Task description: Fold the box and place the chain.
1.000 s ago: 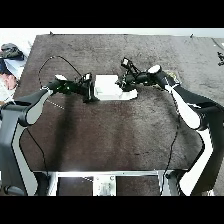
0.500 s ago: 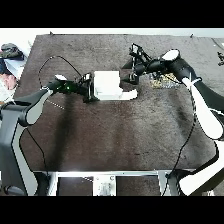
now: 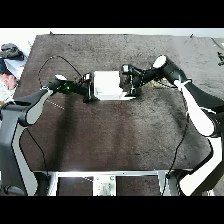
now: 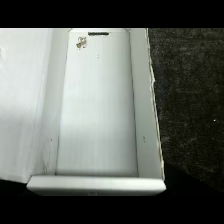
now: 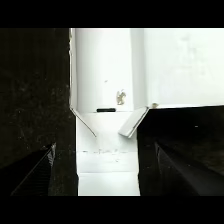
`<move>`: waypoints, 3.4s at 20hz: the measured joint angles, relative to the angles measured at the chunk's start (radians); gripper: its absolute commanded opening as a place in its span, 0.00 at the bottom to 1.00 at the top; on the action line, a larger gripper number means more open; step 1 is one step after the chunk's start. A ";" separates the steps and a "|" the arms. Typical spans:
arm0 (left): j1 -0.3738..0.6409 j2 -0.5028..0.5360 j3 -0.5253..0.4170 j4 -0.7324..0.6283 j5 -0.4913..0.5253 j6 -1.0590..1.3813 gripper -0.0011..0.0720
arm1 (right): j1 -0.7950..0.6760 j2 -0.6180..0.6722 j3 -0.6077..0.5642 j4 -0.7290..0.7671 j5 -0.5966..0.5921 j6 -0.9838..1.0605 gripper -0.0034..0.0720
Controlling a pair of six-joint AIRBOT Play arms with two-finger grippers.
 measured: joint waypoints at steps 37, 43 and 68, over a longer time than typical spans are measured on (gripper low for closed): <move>0.001 0.000 0.000 -0.001 0.001 0.000 0.75 | 0.064 -0.085 0.000 0.115 -0.135 -0.027 0.90; 0.001 0.000 0.000 -0.001 0.000 0.000 0.75 | 0.063 -0.085 0.000 0.114 -0.134 -0.033 0.47; 0.000 0.000 0.000 -0.001 0.000 0.000 0.75 | -0.205 0.063 -0.116 -0.048 0.004 1.120 0.08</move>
